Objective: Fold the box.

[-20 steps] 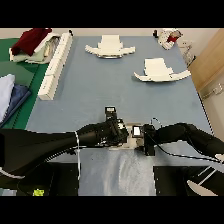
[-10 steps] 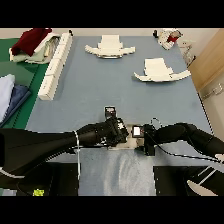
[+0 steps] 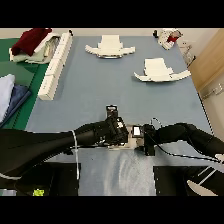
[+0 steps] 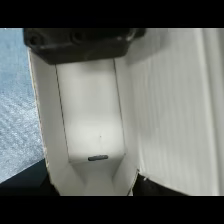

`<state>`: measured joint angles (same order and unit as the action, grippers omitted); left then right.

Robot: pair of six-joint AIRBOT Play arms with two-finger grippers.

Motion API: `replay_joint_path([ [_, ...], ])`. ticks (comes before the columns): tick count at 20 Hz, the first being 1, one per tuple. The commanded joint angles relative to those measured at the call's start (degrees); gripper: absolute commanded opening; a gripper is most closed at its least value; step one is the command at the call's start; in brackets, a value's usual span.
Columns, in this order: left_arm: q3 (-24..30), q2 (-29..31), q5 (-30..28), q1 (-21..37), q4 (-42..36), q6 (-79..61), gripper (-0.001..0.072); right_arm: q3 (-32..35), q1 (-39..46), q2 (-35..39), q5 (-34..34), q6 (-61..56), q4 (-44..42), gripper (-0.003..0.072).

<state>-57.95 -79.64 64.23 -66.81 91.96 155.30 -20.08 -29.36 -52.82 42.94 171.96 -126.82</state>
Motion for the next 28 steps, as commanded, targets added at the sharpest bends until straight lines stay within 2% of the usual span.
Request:
replay_joint_path([
  [1,-2.1,4.4,4.9,0.0,-1.7,-6.1,0.0630,0.0,0.0,0.0,0.0,0.0,0.0,0.0509],
  [4,-4.6,12.7,15.3,0.0,-0.5,-10.2,0.0628,0.0,0.0,0.0,0.0,0.0,0.0,0.0509],
  [5,-4.9,15.4,17.7,0.0,-0.1,-11.1,0.0583,0.0,0.0,0.0,0.0,0.0,0.0,0.0509],
  [6,-4.9,18.1,18.9,0.0,0.0,-12.4,0.0397,0.0,0.0,0.0,0.0,0.0,0.0,0.0509],
  [7,-4.9,20.1,19.1,0.0,0.4,-15.6,0.0042,0.0,0.0,0.0,0.0,0.0,0.0,0.0509],
  [8,-4.8,21.5,18.8,0.0,1.0,-20.0,0.0016,0.0,0.0,0.0,0.0,0.0,0.0,0.0509],
  [10,-4.8,22.2,18.3,0.5,2.4,-24.8,0.0015,0.0,0.0,0.0,0.0,0.0,0.0,0.0509],
  [15,-3.7,21.7,11.1,0.9,2.5,-40.7,0.0015,0.0,0.0,0.0,0.0,0.0,0.0,0.0509],
  [16,-1.4,23.5,9.5,2.2,2.1,-44.5,0.0014,0.0,0.0,0.0,0.0,0.0,0.0,0.0509],
  [19,10.0,32.7,2.8,8.8,-1.0,-59.1,0.0014,0.0,0.0,0.0,0.0,0.0,0.0,0.0509],
  [20,13.5,35.7,1.3,12.1,-5.1,-67.0,0.0014,0.0,0.0,0.0,0.0,0.0,0.0,0.0509],
  [22,19.1,40.4,0.4,19.5,-19.2,-92.2,0.0015,0.0,0.0,0.0,0.0,0.0,0.0,0.0509],
  [23,21.5,41.9,0.2,23.6,-26.5,-104.5,0.0085,0.0,0.0,0.0,0.0,0.0,0.0,0.0509],
  [24,23.6,42.6,-0.4,27.1,-32.1,-113.1,0.0523,0.0,0.0,0.0,0.0,0.0,0.0,0.0509],
  [25,26.1,42.5,-2.6,30.4,-36.2,-119.6,0.0701,0.0,0.0,0.0,0.0,0.0,0.0,0.0509],
  [28,33.0,41.2,-10.6,36.0,-42.3,-133.0,0.0702,0.0,0.0,0.0,0.0,0.0,0.0,0.0509],
])
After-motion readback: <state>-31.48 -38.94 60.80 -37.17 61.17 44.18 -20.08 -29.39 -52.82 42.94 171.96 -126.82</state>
